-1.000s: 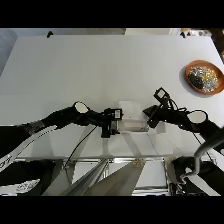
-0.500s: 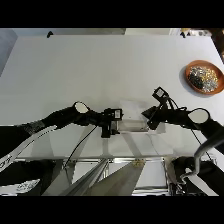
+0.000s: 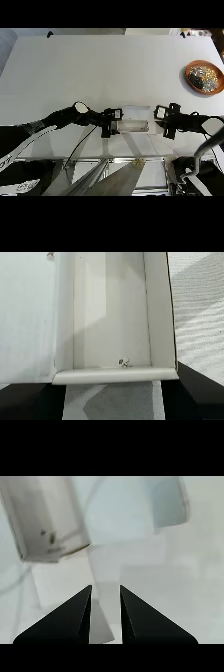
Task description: Fold the box and place the chain.
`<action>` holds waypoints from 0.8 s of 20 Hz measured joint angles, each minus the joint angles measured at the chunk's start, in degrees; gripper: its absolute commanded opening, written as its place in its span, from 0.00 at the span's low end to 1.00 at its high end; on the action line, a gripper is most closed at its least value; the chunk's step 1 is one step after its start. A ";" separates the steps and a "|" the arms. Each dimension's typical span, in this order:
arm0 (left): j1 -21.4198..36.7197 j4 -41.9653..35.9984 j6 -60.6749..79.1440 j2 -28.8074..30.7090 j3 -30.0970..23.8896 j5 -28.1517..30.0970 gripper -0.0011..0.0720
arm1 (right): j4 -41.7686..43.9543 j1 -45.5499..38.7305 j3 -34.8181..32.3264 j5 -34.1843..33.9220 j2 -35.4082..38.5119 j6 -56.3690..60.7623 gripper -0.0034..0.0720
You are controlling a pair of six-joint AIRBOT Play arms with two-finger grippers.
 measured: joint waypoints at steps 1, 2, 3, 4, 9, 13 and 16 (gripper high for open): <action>0.00 -0.02 0.00 0.00 0.00 0.00 0.39 | -0.66 0.00 0.00 0.94 -1.05 -2.32 0.32; 0.00 0.00 0.00 0.00 0.00 0.00 0.39 | -0.98 0.00 -0.02 1.55 -2.25 -4.42 0.32; 0.00 0.00 0.00 0.00 0.00 0.00 0.39 | -1.11 0.00 0.00 1.99 -3.76 -6.58 0.31; 0.00 0.00 0.00 0.00 0.00 0.00 0.39 | -1.07 0.00 -0.02 2.25 -5.22 -8.41 0.31; 0.00 0.00 0.00 0.00 0.00 0.00 0.39 | 3.02 0.00 0.00 2.86 -12.55 -17.31 0.28; 0.00 0.00 0.02 0.00 0.00 0.00 0.39 | 6.54 0.00 0.00 2.01 -15.96 -21.79 0.28; 0.00 0.00 0.02 0.00 0.00 -0.02 0.39 | 8.52 0.00 0.00 0.66 -17.42 -23.21 0.26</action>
